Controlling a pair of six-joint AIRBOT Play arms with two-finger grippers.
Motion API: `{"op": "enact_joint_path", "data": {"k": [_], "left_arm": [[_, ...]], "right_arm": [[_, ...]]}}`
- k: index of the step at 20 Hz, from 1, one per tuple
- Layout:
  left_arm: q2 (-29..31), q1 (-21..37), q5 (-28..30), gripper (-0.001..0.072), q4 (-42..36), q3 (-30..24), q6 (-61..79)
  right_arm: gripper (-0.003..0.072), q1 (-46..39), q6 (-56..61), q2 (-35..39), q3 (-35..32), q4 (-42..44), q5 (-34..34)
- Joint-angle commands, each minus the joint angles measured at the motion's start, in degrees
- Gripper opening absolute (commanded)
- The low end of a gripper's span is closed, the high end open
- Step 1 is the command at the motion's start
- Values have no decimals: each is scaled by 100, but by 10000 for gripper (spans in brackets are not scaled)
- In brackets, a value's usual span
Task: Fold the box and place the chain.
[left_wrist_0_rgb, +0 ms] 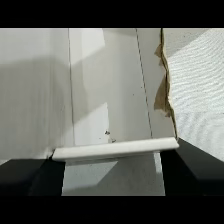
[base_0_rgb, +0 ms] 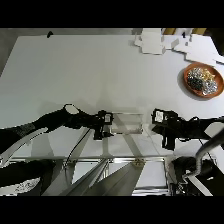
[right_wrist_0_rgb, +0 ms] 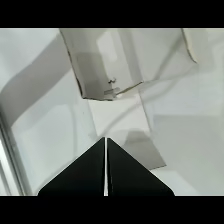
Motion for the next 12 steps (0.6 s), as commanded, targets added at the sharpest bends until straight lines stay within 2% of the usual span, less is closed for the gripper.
{"op": "enact_joint_path", "data": {"k": [1,4,8,11,12], "left_arm": [[0,0,2,209,0,4,0],[0,0,2,209,0,4,0],[0,0,2,209,0,4,0],[0,0,2,209,0,4,0],[0,0,4,209,0,4,-2]], "right_arm": [[21,7,-599,22,-33,313,146],[21,11,-1244,2,-125,227,111],[25,11,-1241,2,-387,-28,55],[29,33,-1248,2,-616,-96,-439],[95,111,-1248,2,-682,-101,-745]]}}
